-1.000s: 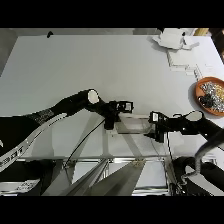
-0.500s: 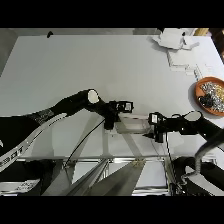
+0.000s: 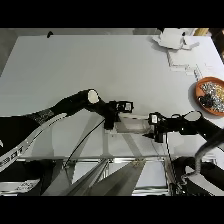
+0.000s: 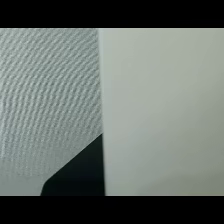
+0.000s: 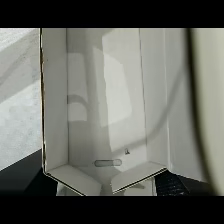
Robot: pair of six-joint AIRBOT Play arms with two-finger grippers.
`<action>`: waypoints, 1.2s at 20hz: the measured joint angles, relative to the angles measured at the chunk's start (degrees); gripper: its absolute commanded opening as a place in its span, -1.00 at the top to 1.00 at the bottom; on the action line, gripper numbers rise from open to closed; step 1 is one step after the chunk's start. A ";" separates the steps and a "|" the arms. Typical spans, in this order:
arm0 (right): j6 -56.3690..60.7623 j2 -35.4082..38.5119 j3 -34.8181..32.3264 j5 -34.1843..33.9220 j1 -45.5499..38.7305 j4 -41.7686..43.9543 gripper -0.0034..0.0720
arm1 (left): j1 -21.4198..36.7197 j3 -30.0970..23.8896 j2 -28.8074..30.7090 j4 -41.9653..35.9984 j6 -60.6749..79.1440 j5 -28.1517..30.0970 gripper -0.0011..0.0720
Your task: Fold the box and place the chain.
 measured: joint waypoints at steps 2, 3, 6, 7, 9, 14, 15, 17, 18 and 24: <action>-0.02 0.00 0.00 0.04 0.00 0.00 -0.44 | 0.00 0.00 0.00 -0.02 0.02 0.02 0.91; -0.02 0.00 0.00 0.07 0.00 0.00 -0.44 | 0.02 0.00 0.00 0.00 0.00 0.02 0.91; -0.02 0.00 0.00 0.13 0.00 0.00 -0.44 | 0.02 0.00 0.00 -0.02 0.02 0.02 0.91; -0.02 0.00 0.00 0.17 0.02 0.00 -0.44 | 0.00 0.00 0.00 -0.02 0.02 0.02 0.91; -0.04 0.00 0.00 0.24 0.00 0.00 -0.44 | 0.00 0.00 0.00 -0.02 0.02 0.04 0.91; -0.04 0.00 0.00 0.28 0.02 0.00 -0.44 | 0.00 0.00 0.00 -0.04 0.02 0.04 0.91; -0.04 0.00 0.00 0.28 0.02 0.00 -0.44 | 0.00 0.00 0.00 -0.02 0.02 0.04 0.92; -0.07 0.00 0.00 0.28 0.02 0.00 -0.44 | 0.00 0.00 0.00 -0.04 0.02 0.04 0.91; -0.07 0.00 0.00 0.28 0.00 0.00 -0.44 | 0.00 0.00 0.00 -0.04 0.02 0.04 0.83; -0.39 0.00 -0.04 0.85 0.09 -0.11 -0.44 | 0.15 0.00 1.66 1.86 -1.86 -0.98 -0.78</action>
